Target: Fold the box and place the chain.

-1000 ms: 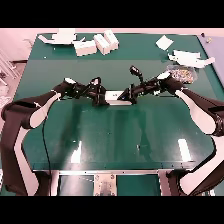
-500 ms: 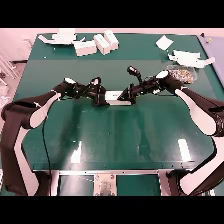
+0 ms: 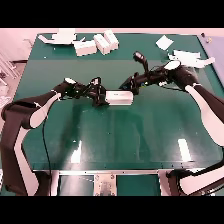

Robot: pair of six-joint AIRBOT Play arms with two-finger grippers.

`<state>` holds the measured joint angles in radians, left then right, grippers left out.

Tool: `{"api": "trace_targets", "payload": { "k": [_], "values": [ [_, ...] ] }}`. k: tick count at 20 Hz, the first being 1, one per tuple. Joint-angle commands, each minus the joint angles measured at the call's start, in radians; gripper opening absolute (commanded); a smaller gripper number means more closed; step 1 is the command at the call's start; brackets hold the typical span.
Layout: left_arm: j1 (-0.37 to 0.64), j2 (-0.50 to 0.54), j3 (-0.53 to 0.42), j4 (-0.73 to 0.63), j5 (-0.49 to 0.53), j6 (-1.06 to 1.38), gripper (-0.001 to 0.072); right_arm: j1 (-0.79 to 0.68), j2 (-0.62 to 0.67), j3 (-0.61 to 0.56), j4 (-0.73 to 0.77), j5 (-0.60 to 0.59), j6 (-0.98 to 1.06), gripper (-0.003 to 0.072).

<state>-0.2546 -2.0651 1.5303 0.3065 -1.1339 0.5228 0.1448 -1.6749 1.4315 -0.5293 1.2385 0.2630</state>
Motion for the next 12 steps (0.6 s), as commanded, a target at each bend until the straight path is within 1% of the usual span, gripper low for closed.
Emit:
{"api": "trace_targets", "payload": {
  "k": [1, 4, 6, 7, 9, 12],
  "values": [
    [0.001, 0.001, 0.001, 0.001, -0.001, 0.002, 0.0509, -0.014, 0.088, 0.0, 0.014, -0.012, 0.105, 0.0007],
    [0.001, 0.001, 0.001, 0.0, -0.002, 0.002, 0.0509, -0.054, 0.205, -0.018, -0.043, -0.055, 0.267, 0.0006],
    [0.001, 0.001, 0.001, -0.001, -0.003, 0.002, 0.0509, -0.09, 0.335, -0.075, -0.143, -0.13, 0.369, 0.0006],
    [0.001, 0.001, 0.001, -0.001, -0.003, 0.002, 0.0509, -0.11, 0.407, -0.117, -0.186, -0.166, 0.396, 0.0006],
    [0.001, 0.001, 0.001, -0.001, -0.003, 0.002, 0.0509, -0.149, 0.536, -0.212, -0.201, -0.216, 0.396, 0.0007],
    [0.001, 0.001, 0.001, -0.001, -0.003, 0.002, 0.0509, -0.206, 0.664, -0.353, -0.201, -0.237, 0.4, 0.0008]
  ]
}}
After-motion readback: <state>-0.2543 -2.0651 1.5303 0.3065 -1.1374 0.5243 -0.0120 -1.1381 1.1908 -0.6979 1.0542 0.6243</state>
